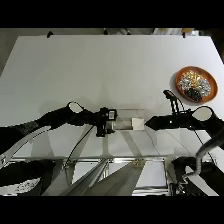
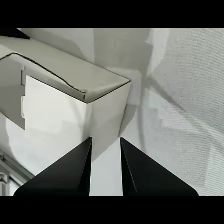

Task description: Fold the box and place the chain.

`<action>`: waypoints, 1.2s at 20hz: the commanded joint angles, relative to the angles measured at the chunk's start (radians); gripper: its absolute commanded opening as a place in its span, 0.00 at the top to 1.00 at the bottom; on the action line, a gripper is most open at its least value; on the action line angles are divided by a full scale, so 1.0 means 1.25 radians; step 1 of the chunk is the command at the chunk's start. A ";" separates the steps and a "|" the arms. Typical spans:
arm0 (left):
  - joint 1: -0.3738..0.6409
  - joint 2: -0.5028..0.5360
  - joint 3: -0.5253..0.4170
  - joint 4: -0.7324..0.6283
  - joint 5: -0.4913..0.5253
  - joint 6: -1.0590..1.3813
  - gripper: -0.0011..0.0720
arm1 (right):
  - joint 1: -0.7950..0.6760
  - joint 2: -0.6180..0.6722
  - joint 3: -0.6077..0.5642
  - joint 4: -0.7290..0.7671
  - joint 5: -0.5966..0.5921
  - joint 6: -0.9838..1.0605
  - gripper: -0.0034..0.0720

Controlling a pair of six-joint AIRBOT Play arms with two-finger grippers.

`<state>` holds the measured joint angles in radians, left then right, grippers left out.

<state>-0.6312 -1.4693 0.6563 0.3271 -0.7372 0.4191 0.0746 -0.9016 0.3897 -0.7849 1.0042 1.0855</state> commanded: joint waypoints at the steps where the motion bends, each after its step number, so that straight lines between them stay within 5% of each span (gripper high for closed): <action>1: 0.000 0.000 0.001 0.000 0.000 0.000 0.45 | 0.001 0.013 0.000 0.005 -0.005 0.000 0.69; 24: 0.000 0.000 0.001 0.000 0.000 0.000 0.45 | 0.071 0.018 0.000 0.001 -0.045 0.037 0.66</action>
<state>-0.6308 -1.4693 0.6563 0.3271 -0.7368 0.4194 0.1589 -0.8795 0.3897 -0.7826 0.9417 1.1248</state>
